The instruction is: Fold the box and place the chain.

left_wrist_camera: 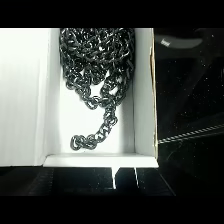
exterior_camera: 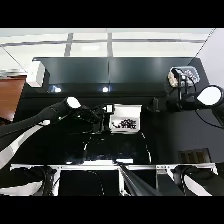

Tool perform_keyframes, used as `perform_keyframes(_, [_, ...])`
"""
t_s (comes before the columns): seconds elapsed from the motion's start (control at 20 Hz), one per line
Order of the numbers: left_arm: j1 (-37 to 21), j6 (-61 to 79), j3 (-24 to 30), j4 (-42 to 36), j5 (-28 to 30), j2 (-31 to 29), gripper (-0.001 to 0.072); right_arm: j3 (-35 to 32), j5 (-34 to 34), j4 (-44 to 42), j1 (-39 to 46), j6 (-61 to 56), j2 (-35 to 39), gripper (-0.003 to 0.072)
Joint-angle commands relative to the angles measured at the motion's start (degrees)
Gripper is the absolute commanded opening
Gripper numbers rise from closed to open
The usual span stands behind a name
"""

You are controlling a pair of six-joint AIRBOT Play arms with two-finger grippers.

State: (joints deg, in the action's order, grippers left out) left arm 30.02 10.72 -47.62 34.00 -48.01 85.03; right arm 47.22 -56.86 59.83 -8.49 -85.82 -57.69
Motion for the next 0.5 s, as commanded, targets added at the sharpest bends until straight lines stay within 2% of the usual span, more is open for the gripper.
perform_keyframes(0.0, [0.02, -0.02, -0.02, 0.02, 0.00, 0.02, 0.0463, -0.26, 14.45, -9.90, 0.04, -0.50, -4.02, 0.0718])
perform_keyframes(0.15, [0.02, -0.02, -0.02, 0.02, 0.00, 0.02, 0.0463, -0.26, 16.52, -19.80, -0.96, 6.93, -9.90, 0.0716])
perform_keyframes(0.25, [0.02, -0.02, -0.02, 0.02, 0.00, 0.02, 0.0463, -0.26, 14.51, -20.96, -3.56, 14.84, -11.91, 0.0715])
perform_keyframes(0.35, [0.02, -0.02, -0.02, 0.02, -0.02, 0.02, 0.0463, -0.04, 10.14, -20.79, -5.22, 26.93, -11.85, 0.0716])
perform_keyframes(0.45, [0.02, -0.02, -0.02, 0.02, -0.02, 0.02, 0.0464, 1.11, 2.05, -19.58, -5.07, 39.01, -11.80, 0.0715])
